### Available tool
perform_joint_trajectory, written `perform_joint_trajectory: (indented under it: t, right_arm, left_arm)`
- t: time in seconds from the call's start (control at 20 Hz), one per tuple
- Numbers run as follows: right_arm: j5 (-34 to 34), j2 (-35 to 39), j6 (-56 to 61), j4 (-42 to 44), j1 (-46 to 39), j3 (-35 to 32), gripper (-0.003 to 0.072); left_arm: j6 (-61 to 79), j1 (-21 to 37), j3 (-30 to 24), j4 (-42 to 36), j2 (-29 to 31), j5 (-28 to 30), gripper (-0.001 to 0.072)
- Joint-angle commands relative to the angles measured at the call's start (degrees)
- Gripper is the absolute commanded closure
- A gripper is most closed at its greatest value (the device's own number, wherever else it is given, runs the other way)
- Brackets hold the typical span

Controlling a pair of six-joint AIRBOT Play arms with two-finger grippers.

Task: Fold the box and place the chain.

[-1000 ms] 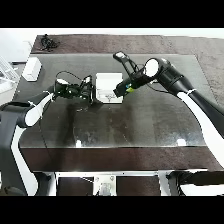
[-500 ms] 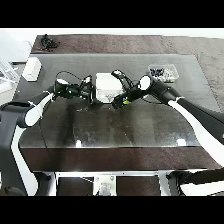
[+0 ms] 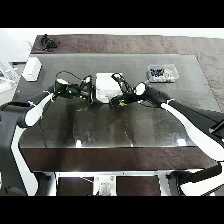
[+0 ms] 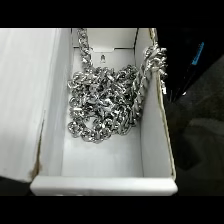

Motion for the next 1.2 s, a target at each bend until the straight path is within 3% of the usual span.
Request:
perform_joint_trajectory:
  t: [0.0, 0.3, 0.55, 0.9, 1.05, 1.1, 1.15]
  right_arm:
    - [-2.7, -0.7, -2.7, 2.2, 0.5, -0.1, 0.0684]
    - [-5.8, -0.7, -2.9, 3.9, 1.6, 0.5, 0.0684]
    - [-1.7, -0.3, -3.0, 5.2, 2.3, 4.1, 0.0684]
    - [-1.3, 4.5, -3.0, 4.1, 0.4, 7.1, 0.0683]
    - [0.7, 4.6, -2.8, -0.3, -1.4, 6.8, 0.0682]
    - [1.2, 4.6, -2.0, -2.0, -2.6, 6.8, 0.0678]
    - [1.2, 4.6, -0.5, -3.5, -4.3, 6.8, 0.0596]
  left_arm:
    - [0.0, 0.0, 0.0, 0.0, 0.0, 0.0, 0.0420]
    - [0.0, 0.0, 0.0, 0.0, 0.0, 0.0, 0.0419]
    - [0.0, 0.0, 0.0, 0.0, 0.0, 0.0, 0.0420]
    - [0.0, 0.0, 0.0, 0.0, 0.0, 0.0, 0.0420]
    - [0.0, 0.0, 0.0, 0.0, 0.0, 0.0, 0.0420]
    - [0.0, 0.0, 0.0, 0.0, 0.0, 0.0, 0.0420]
    - [0.0, 0.0, 0.0, 0.0, 0.0, 0.0, 0.0420]
